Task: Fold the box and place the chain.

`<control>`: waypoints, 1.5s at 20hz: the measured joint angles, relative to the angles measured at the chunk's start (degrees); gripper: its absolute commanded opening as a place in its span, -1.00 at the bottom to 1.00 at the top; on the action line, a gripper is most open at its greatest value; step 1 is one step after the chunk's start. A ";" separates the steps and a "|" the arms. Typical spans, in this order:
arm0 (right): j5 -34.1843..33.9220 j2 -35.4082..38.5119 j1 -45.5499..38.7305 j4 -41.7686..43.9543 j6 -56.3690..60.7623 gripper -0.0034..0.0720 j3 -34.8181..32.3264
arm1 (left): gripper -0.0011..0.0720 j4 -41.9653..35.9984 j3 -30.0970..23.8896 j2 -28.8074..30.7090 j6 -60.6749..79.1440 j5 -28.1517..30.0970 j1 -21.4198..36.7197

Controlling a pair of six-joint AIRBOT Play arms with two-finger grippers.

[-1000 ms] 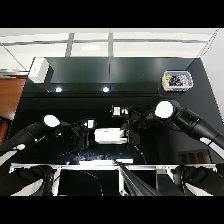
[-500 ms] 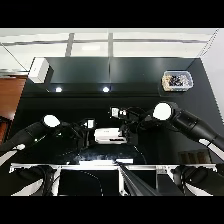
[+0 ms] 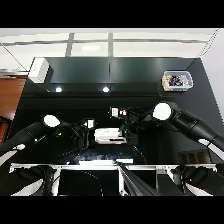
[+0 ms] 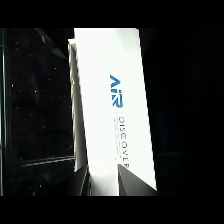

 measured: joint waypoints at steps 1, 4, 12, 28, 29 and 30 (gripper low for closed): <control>-0.02 0.00 0.00 0.00 0.07 -0.35 -0.02 | -0.17 0.00 0.00 0.00 0.00 0.00 0.00; -0.11 0.00 0.37 -0.09 0.44 -0.35 -0.02 | -0.17 0.00 0.00 0.00 0.00 0.00 0.00; -2.32 0.00 2.19 -0.17 2.12 -0.35 -0.04 | -0.17 0.00 0.00 0.00 0.07 0.00 0.00; -2.54 -0.37 2.36 -0.66 6.47 -0.38 -0.04 | -0.17 0.00 0.00 0.00 0.07 -0.02 0.00; -2.51 -0.42 2.36 -0.66 6.64 -0.38 -0.04 | -0.17 0.00 0.00 0.00 0.04 0.00 0.00; -2.51 -0.48 2.36 -0.66 6.69 -0.38 -0.04 | -0.17 0.00 0.00 0.00 0.04 0.00 0.00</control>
